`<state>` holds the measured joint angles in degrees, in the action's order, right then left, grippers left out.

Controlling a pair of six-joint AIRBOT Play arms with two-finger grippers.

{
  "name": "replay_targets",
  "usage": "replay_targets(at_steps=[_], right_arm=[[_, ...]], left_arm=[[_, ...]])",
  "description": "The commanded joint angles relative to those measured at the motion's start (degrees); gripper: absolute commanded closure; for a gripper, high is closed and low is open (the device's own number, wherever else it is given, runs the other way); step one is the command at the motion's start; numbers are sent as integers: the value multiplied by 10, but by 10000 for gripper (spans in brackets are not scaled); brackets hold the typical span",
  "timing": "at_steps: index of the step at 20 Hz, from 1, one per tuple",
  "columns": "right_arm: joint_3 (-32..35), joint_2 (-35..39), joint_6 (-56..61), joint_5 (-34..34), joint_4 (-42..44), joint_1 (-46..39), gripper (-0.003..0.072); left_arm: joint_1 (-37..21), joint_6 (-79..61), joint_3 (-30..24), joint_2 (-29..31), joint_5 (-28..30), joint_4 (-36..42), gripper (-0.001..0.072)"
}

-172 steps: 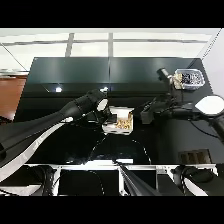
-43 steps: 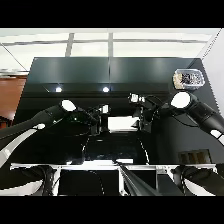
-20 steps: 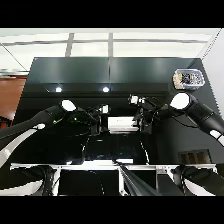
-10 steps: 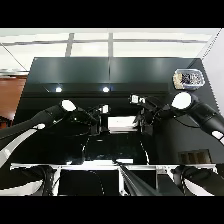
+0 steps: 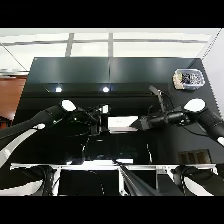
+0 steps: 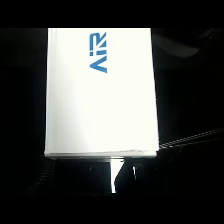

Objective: Fold the box and place the chain.

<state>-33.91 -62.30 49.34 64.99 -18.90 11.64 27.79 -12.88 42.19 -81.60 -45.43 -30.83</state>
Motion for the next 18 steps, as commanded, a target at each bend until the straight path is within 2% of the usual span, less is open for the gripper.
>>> replay_targets(at_steps=[1, 4, 8, 12, 15, 18], right_arm=[[41, -9, 60, -105, 50, 17, 670], [41, -15, 112, -163, -10, 31, 670], [41, -27, 174, -165, -101, 35, 670], [41, -27, 175, -163, -116, 35, 670], [23, -24, 153, -124, -113, 34, 670], [-40, -1, 148, -34, -117, 20, 670]], left_arm=[[0, 0, 0, 0, 0, 0, 377], [0, 0, 0, -1, 0, 0, 378], [0, 0, 0, 0, 0, 3, 378], [0, 0, 0, 0, 0, 3, 378], [0, 0, 0, 0, -2, 2, 377], [-1, 0, 0, 0, 0, 2, 368]])
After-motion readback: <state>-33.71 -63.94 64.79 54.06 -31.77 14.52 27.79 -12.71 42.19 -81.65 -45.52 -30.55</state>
